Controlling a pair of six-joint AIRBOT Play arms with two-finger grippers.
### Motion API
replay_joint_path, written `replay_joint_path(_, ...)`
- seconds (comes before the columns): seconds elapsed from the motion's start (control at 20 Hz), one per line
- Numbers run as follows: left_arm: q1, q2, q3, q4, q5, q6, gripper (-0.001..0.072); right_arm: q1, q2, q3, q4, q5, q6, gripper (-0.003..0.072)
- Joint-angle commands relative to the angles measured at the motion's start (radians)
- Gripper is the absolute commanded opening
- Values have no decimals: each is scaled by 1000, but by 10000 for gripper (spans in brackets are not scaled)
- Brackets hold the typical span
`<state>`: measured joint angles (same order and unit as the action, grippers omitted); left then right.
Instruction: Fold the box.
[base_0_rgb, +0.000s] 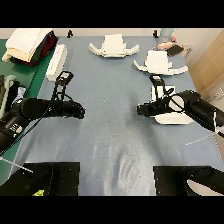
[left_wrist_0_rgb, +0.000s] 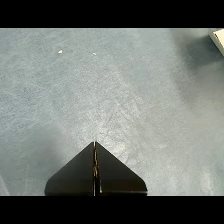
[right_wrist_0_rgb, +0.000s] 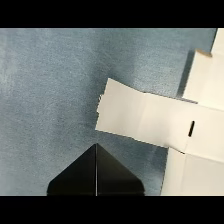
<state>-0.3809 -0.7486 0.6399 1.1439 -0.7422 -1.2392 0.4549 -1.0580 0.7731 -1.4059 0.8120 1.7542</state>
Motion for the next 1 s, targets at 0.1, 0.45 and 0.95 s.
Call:
replay_joint_path(0.1,0,1,0,0,0,0,16,0,0,0,0,0,0,2)
replay_joint_path(0.45,0,1,0,0,0,0,16,0,0,0,0,0,0,3)
replay_joint_path(0.95,0,1,0,-8,44,0,16,-48,0,77,31,41,83,3)
